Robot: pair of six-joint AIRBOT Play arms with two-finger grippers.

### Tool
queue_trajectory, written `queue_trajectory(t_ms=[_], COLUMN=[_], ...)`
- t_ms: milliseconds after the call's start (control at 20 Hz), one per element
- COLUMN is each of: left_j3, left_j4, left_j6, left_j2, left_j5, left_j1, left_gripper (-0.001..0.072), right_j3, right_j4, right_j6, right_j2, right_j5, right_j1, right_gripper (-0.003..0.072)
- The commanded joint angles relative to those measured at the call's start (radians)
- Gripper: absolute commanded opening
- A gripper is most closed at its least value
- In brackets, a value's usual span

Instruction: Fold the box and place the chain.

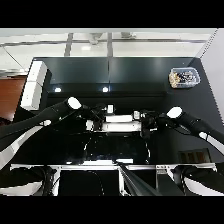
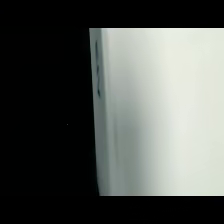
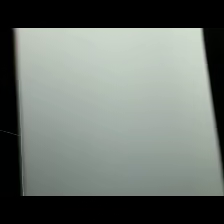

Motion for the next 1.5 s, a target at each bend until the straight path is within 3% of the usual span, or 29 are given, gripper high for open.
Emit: queue_trajectory(t_ms=[0,750,850,1350,1450], left_j3=[0.001,0.001,0.001,0.001,0.001], left_j4=[0.000,0.000,0.000,-0.003,-0.003], left_j6=[0.000,0.000,0.000,-0.001,-0.026], left_j2=[0.000,0.000,0.000,0.000,0.006], left_j5=[0.001,0.001,0.001,0.000,0.006], left_j1=[-0.001,-0.001,-0.001,0.000,0.001], left_gripper=[0.0025,0.0025,0.0025,0.0029,0.0251], right_j3=[0.000,0.000,0.000,0.000,0.000], right_j4=[-0.006,-0.016,-0.017,-0.016,-0.016], right_j6=[0.000,0.012,0.011,0.012,0.011], right_j2=[-0.001,-0.002,-0.002,-0.002,-0.002], right_j5=[-0.006,-0.019,-0.017,-0.018,-0.016], right_j1=[0.001,0.010,0.010,0.009,0.009], right_gripper=[0.0706,0.0703,0.0461,0.0458,0.0253])
